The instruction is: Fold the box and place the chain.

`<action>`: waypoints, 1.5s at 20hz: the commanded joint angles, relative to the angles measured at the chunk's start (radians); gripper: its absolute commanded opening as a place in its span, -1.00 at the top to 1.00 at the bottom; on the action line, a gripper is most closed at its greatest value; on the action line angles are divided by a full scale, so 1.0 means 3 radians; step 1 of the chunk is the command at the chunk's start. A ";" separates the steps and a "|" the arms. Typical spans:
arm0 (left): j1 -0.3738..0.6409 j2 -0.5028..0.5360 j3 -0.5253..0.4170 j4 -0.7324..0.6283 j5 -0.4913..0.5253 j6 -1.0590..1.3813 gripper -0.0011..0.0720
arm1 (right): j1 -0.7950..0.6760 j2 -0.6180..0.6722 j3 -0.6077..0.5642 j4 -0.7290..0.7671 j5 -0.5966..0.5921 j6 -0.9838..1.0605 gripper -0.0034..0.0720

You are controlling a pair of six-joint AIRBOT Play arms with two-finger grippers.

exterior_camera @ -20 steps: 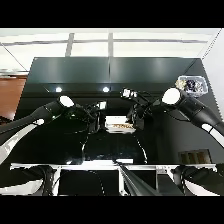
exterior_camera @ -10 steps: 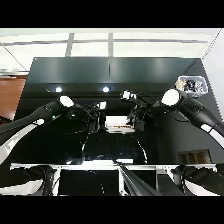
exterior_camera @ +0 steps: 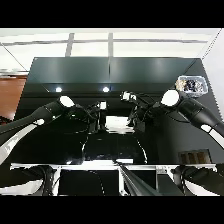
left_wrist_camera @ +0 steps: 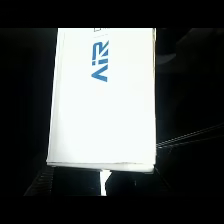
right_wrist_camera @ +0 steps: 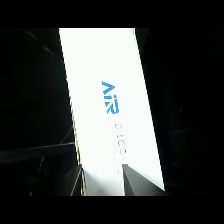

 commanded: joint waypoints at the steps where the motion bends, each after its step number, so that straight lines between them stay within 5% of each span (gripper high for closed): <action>1: -0.0001 -0.0001 -0.0001 0.0000 0.0003 0.0001 0.17 | 0.0001 -0.0001 -0.0001 0.0020 0.0008 0.0023 0.07; 14: -0.0001 -0.0001 -0.0001 0.0000 0.0005 0.0001 0.17 | 0.0000 0.0019 -0.0126 0.0056 -0.0015 0.0217 0.07; 18: -0.0001 -0.0001 -0.0001 0.0000 0.0005 0.0000 0.17 | -0.0201 0.0275 0.0075 0.0046 0.0487 0.1167 0.09; 19: -0.0001 -0.0001 -0.0001 0.0000 0.0005 0.0000 0.17 | -0.0332 0.0343 0.0079 0.0062 0.0641 0.1432 0.28; 20: -0.0001 -0.0001 -0.0001 0.0000 0.0005 0.0000 0.17 | -0.0496 0.0369 0.0051 0.0172 0.0832 0.1637 0.76; 21: -0.0001 -0.0001 -0.0001 0.0000 0.0005 0.0000 0.17 | -0.0635 0.0367 -0.0033 0.0422 0.0946 0.1732 0.89; 26: -0.0001 -0.0001 -0.0001 0.0000 0.0006 0.0001 0.17 | -0.0786 0.0341 -0.0904 0.2019 0.0072 0.1715 0.89; 30: -0.0001 -0.0001 -0.0001 0.0000 0.0005 0.0001 0.17 | -0.0580 0.0183 -0.0987 0.2122 -0.0294 0.1717 0.89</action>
